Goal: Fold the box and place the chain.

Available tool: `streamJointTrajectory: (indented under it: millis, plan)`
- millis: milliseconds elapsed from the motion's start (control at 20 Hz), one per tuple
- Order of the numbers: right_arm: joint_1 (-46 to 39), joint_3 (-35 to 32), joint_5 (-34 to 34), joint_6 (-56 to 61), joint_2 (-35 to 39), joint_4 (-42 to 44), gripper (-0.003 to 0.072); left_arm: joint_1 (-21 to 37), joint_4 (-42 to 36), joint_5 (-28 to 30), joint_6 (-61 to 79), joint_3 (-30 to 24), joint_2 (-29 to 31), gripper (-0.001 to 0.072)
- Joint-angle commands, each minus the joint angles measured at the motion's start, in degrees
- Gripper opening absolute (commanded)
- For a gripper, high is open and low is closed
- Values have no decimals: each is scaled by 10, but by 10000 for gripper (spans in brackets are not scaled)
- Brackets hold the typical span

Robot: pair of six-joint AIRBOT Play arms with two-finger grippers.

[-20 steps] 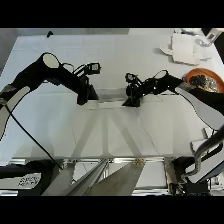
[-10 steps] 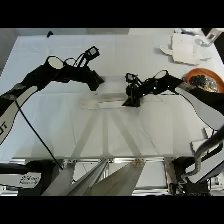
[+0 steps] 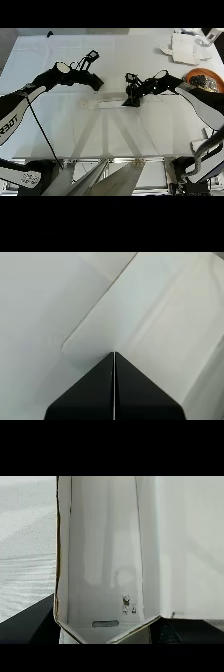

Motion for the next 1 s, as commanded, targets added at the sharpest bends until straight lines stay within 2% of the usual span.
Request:
streamJointTrajectory:
  millis: [0, 100, 200, 300, 400, 450, 550, 600, 700, 950]
  plan:
    - [0, 0, 0, 0, 0, 0, 336, 6, 18, -49, -3, 0, 39, 12]
    - [0, 0, 0, 0, 0, 0, 336, 11, 63, -113, 12, 0, 73, 12]
    - [0, 0, 0, 0, 0, 0, 336, 17, 143, -181, 22, 0, 100, 12]
    - [0, 0, 0, 0, 0, 0, 336, 21, 222, -236, 22, 0, 111, 12]
    - [0, 0, 0, 0, 0, 0, 336, 22, 265, -269, 22, 0, 110, 22]
    - [0, 0, 0, 0, 0, 0, 336, 22, 268, -270, 22, 0, 110, 81]
    - [0, 0, 0, 0, 0, 0, 336, 22, 266, -248, 29, 0, 110, 328]
    - [0, 0, 0, 0, 0, 0, 336, 20, 266, -234, 46, 0, 110, 390]
    - [0, 0, 0, 0, 0, 0, 336, 19, 265, -210, 96, 0, 109, 403]
    - [0, 0, 0, 0, 0, 0, 336, 20, 202, -205, 191, -17, 82, 402]
